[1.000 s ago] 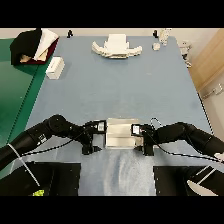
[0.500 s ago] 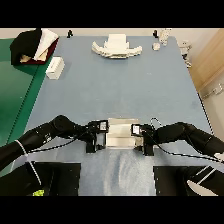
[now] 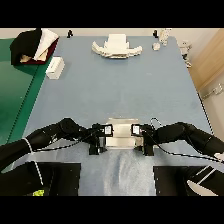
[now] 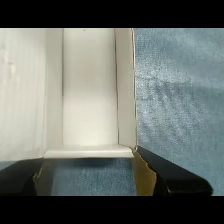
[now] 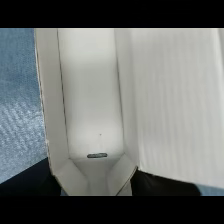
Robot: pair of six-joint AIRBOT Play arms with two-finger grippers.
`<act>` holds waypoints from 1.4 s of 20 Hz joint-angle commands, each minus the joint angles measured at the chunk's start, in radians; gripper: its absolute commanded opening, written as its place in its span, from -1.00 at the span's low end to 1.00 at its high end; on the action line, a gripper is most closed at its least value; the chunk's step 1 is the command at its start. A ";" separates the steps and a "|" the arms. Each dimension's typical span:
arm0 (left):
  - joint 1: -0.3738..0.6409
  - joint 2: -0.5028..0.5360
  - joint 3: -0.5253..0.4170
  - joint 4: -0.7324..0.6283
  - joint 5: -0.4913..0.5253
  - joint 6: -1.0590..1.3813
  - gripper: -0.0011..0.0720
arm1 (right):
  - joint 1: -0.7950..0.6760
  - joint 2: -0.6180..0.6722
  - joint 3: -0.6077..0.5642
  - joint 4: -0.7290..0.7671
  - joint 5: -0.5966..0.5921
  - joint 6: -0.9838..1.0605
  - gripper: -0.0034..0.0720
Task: Fold the box.
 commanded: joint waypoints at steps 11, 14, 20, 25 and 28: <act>-0.029 -0.045 -0.001 -0.025 0.058 0.001 -0.11 | 0.000 0.000 0.001 0.000 0.000 0.000 0.47; -0.029 -0.045 -0.001 -0.025 0.058 -0.002 -0.11 | 0.000 0.000 0.001 0.000 0.000 0.000 0.47; -0.029 -0.044 -0.001 -0.025 0.058 -0.002 -0.11 | 0.000 0.000 0.001 0.000 0.000 0.000 0.47; -0.029 -0.044 -0.001 -0.025 0.059 -0.002 -0.12 | 0.000 0.000 0.001 0.000 0.000 0.000 0.47; -0.029 -0.044 -0.001 -0.025 0.058 -0.002 -0.12 | 0.000 0.000 0.001 0.000 0.000 0.000 0.47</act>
